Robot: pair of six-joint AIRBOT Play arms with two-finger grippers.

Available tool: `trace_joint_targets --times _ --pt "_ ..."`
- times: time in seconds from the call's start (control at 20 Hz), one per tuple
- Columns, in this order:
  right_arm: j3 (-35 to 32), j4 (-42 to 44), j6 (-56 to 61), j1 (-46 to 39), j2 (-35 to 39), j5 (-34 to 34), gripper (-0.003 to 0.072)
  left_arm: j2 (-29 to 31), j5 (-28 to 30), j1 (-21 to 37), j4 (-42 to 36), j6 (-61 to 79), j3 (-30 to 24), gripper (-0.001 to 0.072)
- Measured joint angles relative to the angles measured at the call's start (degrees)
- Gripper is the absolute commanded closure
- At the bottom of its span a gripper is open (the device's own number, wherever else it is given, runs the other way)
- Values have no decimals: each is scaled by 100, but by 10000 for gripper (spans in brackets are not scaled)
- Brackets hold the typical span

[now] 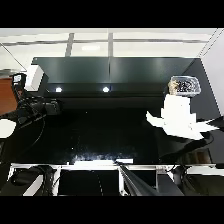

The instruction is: Fold the box and place the chain.

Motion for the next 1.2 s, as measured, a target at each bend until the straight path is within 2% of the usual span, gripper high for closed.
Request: trace_joint_targets --times 0.3,0.55,0.75,1.0,1.1,1.2 --pt "-409 341 26 868 354 197 666 0 -197 0 -2 0 0 10" --pt "-988 868 549 2026 796 -164 667 -203 -734 -68 -527 160 -7 20" --pt "-1506 1403 715 3405 1591 -986 667 -763 -828 -247 -1060 330 -24 20" --pt "-2833 1648 844 5075 3436 -2581 667 -1711 -581 -269 -2031 863 -24 20" --pt "-3421 1696 898 5567 4177 -3082 667 -2181 -627 -201 -2671 1419 -24 19" --pt "-3810 1711 979 5888 4658 -3362 667 -2710 -894 -98 -3639 2391 -22 19"
